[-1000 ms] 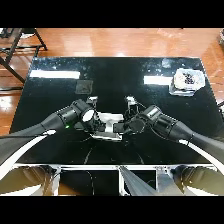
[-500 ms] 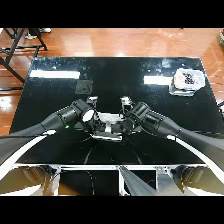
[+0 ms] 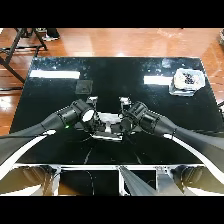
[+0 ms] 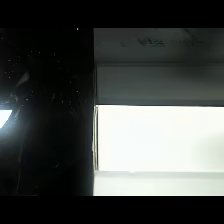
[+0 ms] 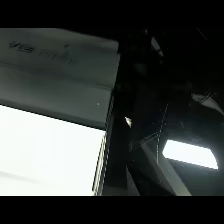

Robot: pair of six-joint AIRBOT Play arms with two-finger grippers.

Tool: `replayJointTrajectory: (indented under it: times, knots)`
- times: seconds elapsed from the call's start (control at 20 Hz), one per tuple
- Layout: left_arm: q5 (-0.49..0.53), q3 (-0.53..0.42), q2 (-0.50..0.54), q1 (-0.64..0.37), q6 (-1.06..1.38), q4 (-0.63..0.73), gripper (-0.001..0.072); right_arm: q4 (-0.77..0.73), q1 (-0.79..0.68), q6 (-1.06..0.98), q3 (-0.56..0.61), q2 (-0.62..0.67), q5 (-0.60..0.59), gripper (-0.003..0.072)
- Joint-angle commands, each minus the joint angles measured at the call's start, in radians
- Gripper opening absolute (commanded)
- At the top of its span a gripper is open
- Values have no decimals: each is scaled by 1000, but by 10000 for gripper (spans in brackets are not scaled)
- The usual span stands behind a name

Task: Fold the box and place the chain.

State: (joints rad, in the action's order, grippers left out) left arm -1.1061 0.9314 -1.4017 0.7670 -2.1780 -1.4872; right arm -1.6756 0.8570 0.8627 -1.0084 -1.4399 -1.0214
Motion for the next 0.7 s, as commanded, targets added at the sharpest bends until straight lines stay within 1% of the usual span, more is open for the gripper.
replayJointTrajectory:
  times: [0.0,0.05,0.15,0.25,0.3,0.35,0.4,0.65]
  knots:
    - [4,0,0,0,1,0,22,-14,1,-3,-1,-11,16,331]
    - [4,0,0,0,1,1,21,-19,1,-4,-1,-12,27,331]
    - [3,0,0,0,1,1,21,-29,1,-3,-1,-12,34,233]
    - [3,0,0,0,1,0,21,-30,1,-3,-1,-12,34,220]
    - [4,0,0,0,1,1,21,-31,1,-2,-1,-12,37,115]
    - [4,0,0,0,1,1,21,-34,1,-2,-1,-12,46,113]
    - [4,0,0,0,1,1,21,-41,1,2,-1,-12,52,19]
    - [2,0,0,0,1,1,21,-56,4,5,-1,-12,78,18]
